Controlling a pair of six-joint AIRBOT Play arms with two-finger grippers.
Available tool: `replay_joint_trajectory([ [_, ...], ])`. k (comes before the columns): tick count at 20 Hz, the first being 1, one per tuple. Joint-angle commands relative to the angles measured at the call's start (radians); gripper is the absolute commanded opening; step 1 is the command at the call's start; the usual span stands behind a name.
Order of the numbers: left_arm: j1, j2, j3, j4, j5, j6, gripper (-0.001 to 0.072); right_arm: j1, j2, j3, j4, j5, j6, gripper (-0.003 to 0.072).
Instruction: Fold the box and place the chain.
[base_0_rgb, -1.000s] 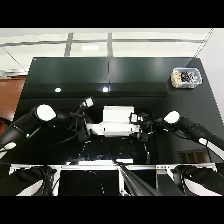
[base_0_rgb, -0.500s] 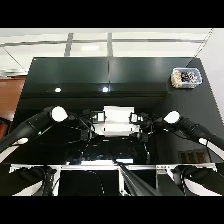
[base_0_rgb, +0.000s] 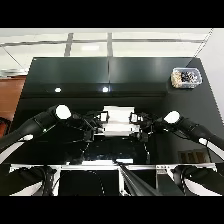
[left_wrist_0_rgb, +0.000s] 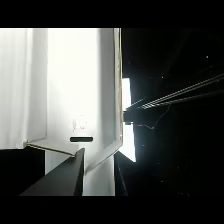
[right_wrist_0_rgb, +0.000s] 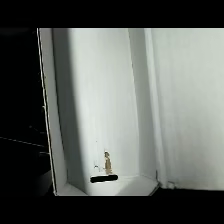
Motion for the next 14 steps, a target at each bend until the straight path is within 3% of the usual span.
replay_joint_trajectory([
  [1,-0.002,-0.002,0.001,-0.023,0.026,-0.004,0.0219,0.000,0.000,0.000,-0.001,0.000,0.000,0.0305],
  [8,-0.002,-0.002,0.002,-0.013,0.026,-0.003,0.0230,0.000,0.000,0.000,-0.001,0.000,0.000,0.0305],
  [11,-0.002,-0.002,0.003,0.061,0.027,0.003,0.0315,0.000,0.000,0.000,-0.001,0.000,-0.001,0.0305],
  [14,-0.004,-0.002,0.005,0.070,0.026,0.013,0.0315,0.000,0.000,0.000,-0.001,0.000,-0.001,0.0305],
])
